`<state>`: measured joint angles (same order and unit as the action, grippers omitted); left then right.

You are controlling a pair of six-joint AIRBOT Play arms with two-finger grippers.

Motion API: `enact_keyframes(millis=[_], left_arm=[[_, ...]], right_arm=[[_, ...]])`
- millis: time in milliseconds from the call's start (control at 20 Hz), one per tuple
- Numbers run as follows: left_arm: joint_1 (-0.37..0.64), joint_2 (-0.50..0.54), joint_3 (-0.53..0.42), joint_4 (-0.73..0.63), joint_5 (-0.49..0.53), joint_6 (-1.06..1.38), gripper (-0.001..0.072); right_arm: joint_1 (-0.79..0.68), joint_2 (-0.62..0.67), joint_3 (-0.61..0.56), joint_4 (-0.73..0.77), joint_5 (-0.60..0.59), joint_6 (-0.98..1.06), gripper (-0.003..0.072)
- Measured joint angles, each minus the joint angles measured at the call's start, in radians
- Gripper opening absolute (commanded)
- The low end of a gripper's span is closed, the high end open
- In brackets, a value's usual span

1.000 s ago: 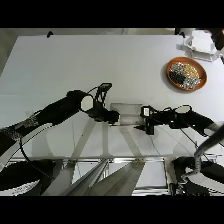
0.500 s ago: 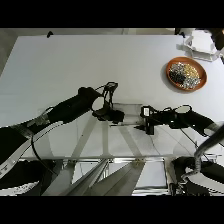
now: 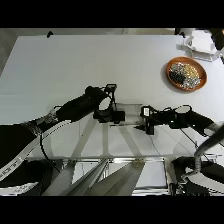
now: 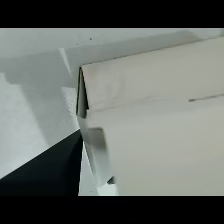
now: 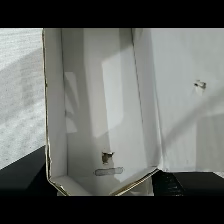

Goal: Fold the box and place the chain.

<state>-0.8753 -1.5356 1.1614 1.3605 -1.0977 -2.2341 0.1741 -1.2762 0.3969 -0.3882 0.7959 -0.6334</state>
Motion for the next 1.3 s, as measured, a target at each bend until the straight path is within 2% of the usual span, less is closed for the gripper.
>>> enact_keyframes(millis=[100, 150, 200, 650, 800, 900, 950, 1000, 1200, 1250, 1300], left_arm=[[-0.006, -0.002, 0.001, 0.013, 0.000, -0.048, 0.0379], [-0.010, -0.005, 0.001, 0.021, 0.000, -0.066, 0.0331], [-0.012, -0.010, 0.001, 0.025, 0.000, -0.080, 0.0319], [-0.036, -0.077, 0.009, 0.047, -0.002, -0.119, 0.0304], [-0.037, -0.089, 0.011, 0.056, 0.001, -0.122, 0.0142], [-0.037, -0.093, 0.011, 0.061, 0.000, -0.122, 0.0122], [-0.037, -0.095, 0.011, 0.063, 0.000, -0.122, 0.0029], [-0.037, -0.096, 0.012, 0.066, -0.005, -0.124, 0.0009], [-0.037, -0.099, 0.012, 0.069, -0.004, -0.126, 0.0010], [-0.037, -0.099, 0.013, 0.069, -0.003, -0.126, 0.0031], [-0.037, -0.100, 0.013, 0.070, -0.002, -0.123, 0.0146]], right_arm=[[0.000, 0.000, 0.000, 0.000, 0.000, 0.000, 0.0343], [0.000, 0.000, 0.000, 0.000, 0.000, 0.000, 0.0343], [0.000, 0.000, 0.000, 0.000, 0.000, 0.000, 0.0343], [0.000, 0.000, 0.000, 0.000, 0.000, 0.000, 0.0343], [0.000, 0.000, 0.000, 0.000, 0.000, 0.000, 0.0343], [0.000, 0.000, 0.000, 0.000, 0.000, 0.000, 0.0343], [0.000, 0.000, 0.000, 0.000, 0.000, 0.000, 0.0343], [0.000, 0.000, 0.000, 0.000, 0.000, 0.000, 0.0343], [0.000, 0.000, 0.000, 0.000, 0.000, 0.000, 0.0343], [0.000, 0.000, 0.000, 0.000, 0.000, 0.000, 0.0343], [0.000, 0.000, 0.000, 0.000, 0.000, 0.000, 0.0343]])
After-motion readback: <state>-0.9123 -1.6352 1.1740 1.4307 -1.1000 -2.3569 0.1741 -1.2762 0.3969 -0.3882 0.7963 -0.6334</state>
